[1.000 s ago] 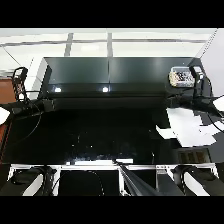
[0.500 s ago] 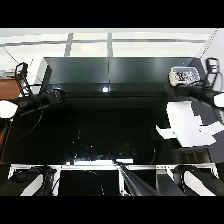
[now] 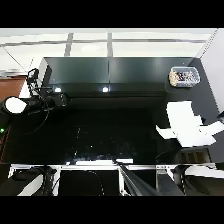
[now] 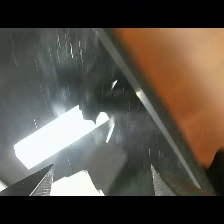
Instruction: Fold the box and place the chain.
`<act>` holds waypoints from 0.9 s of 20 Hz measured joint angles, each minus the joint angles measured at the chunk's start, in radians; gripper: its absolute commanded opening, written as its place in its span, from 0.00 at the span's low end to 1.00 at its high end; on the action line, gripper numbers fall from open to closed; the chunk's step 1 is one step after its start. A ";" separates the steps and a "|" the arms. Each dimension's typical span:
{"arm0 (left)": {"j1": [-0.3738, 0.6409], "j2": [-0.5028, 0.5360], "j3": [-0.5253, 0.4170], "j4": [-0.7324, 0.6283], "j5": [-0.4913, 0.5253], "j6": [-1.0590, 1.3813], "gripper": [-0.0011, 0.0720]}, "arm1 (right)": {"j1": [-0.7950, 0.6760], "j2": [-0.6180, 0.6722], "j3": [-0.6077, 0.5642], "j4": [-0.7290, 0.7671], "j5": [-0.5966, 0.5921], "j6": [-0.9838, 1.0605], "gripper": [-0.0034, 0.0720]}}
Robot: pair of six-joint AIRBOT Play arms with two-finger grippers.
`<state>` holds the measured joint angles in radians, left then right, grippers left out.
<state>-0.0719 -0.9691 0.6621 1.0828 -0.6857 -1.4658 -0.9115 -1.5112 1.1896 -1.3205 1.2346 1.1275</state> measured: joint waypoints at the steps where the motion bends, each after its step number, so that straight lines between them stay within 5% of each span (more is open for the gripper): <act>1: 0.000 -0.001 0.000 0.000 -0.002 0.000 0.97 | -0.007 -0.028 0.012 0.009 0.045 -0.040 1.00; 2: 0.000 -0.002 0.000 0.002 0.001 0.000 0.97 | -0.009 -0.048 0.023 0.017 0.080 -0.074 0.88; 5: 0.000 -0.003 0.000 0.006 0.018 0.000 0.97 | 0.004 -0.085 0.039 0.029 0.157 -0.149 0.11; 12: 0.000 -0.004 0.000 0.006 0.003 0.000 0.97 | 0.062 0.053 -0.027 0.178 0.230 -0.213 0.07; 18: -0.040 -0.005 0.000 0.002 -0.072 0.043 0.97 | 0.290 0.374 -0.341 0.412 0.098 -0.216 0.07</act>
